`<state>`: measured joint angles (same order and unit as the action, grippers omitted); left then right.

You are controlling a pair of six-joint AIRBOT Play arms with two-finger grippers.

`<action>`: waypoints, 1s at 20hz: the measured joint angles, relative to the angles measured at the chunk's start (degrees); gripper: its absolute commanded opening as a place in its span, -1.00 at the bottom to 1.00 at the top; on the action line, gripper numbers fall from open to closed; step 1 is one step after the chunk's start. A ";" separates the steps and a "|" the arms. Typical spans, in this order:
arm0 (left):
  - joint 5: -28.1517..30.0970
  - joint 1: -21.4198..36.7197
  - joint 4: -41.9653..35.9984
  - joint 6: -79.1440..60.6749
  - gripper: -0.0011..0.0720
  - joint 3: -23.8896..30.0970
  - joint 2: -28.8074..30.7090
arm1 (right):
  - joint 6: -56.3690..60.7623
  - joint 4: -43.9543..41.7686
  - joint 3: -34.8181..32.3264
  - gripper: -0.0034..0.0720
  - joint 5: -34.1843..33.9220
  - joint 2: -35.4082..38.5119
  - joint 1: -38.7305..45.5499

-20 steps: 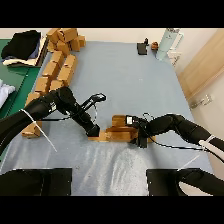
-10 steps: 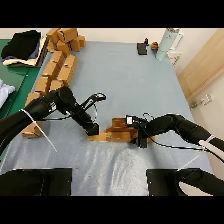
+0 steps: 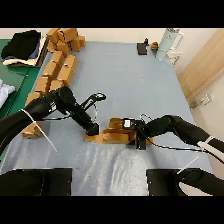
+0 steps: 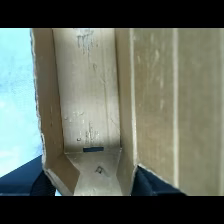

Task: Fold the box.

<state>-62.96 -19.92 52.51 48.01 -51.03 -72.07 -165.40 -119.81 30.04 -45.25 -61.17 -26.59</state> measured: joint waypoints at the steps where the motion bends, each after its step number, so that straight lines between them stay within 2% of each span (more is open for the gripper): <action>1: 0.02 0.00 0.02 0.00 0.46 0.02 0.00 | -0.04 0.00 0.00 0.64 0.07 -0.02 -0.20; 4: 0.48 -0.02 0.02 0.02 0.46 0.00 0.00 | -0.07 -0.04 0.00 0.69 0.46 -0.17 -0.50; 5: 0.50 -0.02 0.00 0.00 0.46 0.00 0.00 | -0.07 -0.15 0.00 0.89 0.61 -0.24 -0.57; 6: 0.52 -0.02 0.00 0.00 0.47 0.02 0.00 | -0.07 -0.22 -0.02 1.00 0.72 -0.24 -0.57; 7: 0.59 0.00 0.02 0.00 0.46 0.00 0.00 | -0.09 -0.37 -0.02 1.00 0.85 -0.24 -0.57; 8: 0.70 -0.02 0.00 0.00 0.46 0.00 0.00 | -0.09 -0.48 -0.02 0.99 0.90 -0.26 -0.61; 9: 0.70 -0.02 0.02 0.00 0.46 0.02 0.00 | -0.09 -0.59 -0.02 0.88 0.92 -0.26 -0.61; 10: 0.76 -0.02 0.00 0.00 0.46 0.02 0.00 | -0.09 -0.63 -0.02 0.64 1.03 -0.26 -0.61; 18: 0.92 0.00 -0.22 0.02 0.45 0.02 0.00 | -0.09 -0.83 -0.02 0.61 1.11 -0.26 -0.61; 20: 0.92 0.00 -1.07 0.04 -0.92 0.00 0.00 | -0.09 -0.83 -0.02 0.61 1.11 -0.26 -0.61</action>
